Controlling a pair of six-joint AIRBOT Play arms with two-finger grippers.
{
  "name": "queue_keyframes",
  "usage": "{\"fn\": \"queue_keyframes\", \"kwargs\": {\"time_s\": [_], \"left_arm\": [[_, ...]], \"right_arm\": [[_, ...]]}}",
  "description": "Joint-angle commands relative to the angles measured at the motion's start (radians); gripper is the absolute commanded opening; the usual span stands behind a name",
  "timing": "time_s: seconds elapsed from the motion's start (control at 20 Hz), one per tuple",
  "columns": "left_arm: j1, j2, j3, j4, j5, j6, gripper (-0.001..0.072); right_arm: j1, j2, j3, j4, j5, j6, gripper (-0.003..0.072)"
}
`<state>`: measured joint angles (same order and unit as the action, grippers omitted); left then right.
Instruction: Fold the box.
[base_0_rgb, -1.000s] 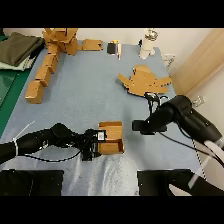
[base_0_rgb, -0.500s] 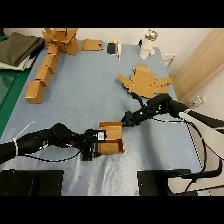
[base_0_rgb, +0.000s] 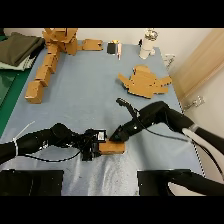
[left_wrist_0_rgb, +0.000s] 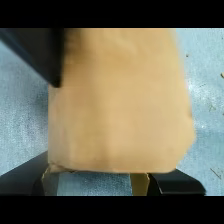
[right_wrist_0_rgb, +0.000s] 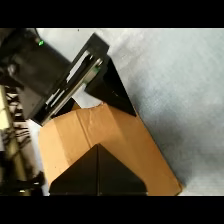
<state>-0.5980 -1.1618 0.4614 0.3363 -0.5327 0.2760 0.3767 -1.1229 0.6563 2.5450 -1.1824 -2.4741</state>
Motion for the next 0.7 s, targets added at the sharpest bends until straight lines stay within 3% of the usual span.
{"fn": "queue_keyframes", "kwargs": {"time_s": [0.0, 0.35, 0.5, 0.55, 0.6, 0.65], "left_arm": [[0.0, 0.0, 0.001, 0.0, 0.002, 0.0, 0.0454], [0.0, 0.0, 0.001, 0.0, 0.001, 0.0, 0.0454], [-0.001, 0.0, 0.001, 0.0, 0.0, 0.0, 0.0454], [0.0, 0.0, 0.001, 0.0, 0.0, 0.0, 0.0454], [0.0, 0.0, 0.001, 0.0, 0.0, 0.0, 0.0454], [0.0, 0.0, 0.001, 0.0, 0.0, 0.0, 0.0454]], "right_arm": [[0.115, 0.2, -0.097, -0.11, 0.19, -0.013, 0.0004], [0.378, 0.341, -0.128, -0.515, 0.417, 0.031, 0.0004], [0.477, 0.394, -0.128, -0.592, 0.475, 0.023, 0.0017], [0.498, 0.407, -0.128, -0.594, 0.47, 0.011, 0.0139], [0.512, 0.407, -0.128, -0.603, 0.468, 0.005, 0.0397], [0.516, 0.4, -0.128, -0.611, 0.466, -0.016, 0.0423]]}}
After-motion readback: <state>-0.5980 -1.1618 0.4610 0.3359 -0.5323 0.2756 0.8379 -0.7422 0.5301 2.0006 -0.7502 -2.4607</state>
